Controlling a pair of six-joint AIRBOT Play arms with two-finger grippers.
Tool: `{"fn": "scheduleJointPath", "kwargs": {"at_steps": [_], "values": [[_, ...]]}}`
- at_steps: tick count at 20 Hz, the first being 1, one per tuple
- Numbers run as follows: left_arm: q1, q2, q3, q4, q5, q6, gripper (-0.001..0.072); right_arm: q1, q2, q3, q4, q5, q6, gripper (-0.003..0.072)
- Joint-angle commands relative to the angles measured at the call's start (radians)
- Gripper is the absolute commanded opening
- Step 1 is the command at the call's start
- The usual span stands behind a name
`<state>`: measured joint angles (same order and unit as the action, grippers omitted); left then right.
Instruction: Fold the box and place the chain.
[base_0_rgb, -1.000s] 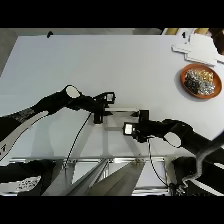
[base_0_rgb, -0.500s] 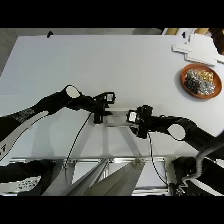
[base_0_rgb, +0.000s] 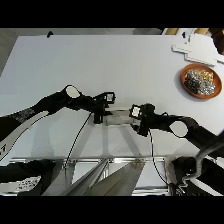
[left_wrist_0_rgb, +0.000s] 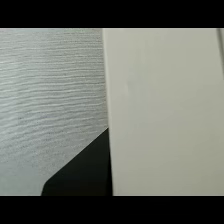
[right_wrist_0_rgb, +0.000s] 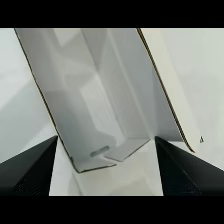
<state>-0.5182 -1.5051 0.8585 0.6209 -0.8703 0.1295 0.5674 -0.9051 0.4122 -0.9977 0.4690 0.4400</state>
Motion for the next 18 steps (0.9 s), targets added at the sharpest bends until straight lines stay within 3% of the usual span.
{"fn": "scheduleJointPath", "kwargs": {"at_steps": [1,7,11,13,18], "values": [[-0.001,0.000,0.000,0.000,-0.001,0.001,0.0012,-0.013,-0.011,0.001,0.030,-0.014,-0.008,0.0657],[-0.001,0.000,0.000,0.000,-0.002,0.000,0.0012,-0.053,-0.093,0.001,0.210,0.003,-0.353,0.0657],[-0.001,0.000,0.000,0.000,-0.002,0.001,0.0012,-0.160,-0.095,0.001,0.236,0.103,-0.485,0.0657],[-0.001,0.000,0.000,0.000,-0.001,0.000,0.0012,-0.195,-0.095,0.001,0.236,0.177,-0.502,0.0657],[-0.001,0.000,0.000,0.000,-0.001,0.001,0.0012,-0.229,-0.073,0.001,0.237,0.180,-0.502,0.0663]]}}
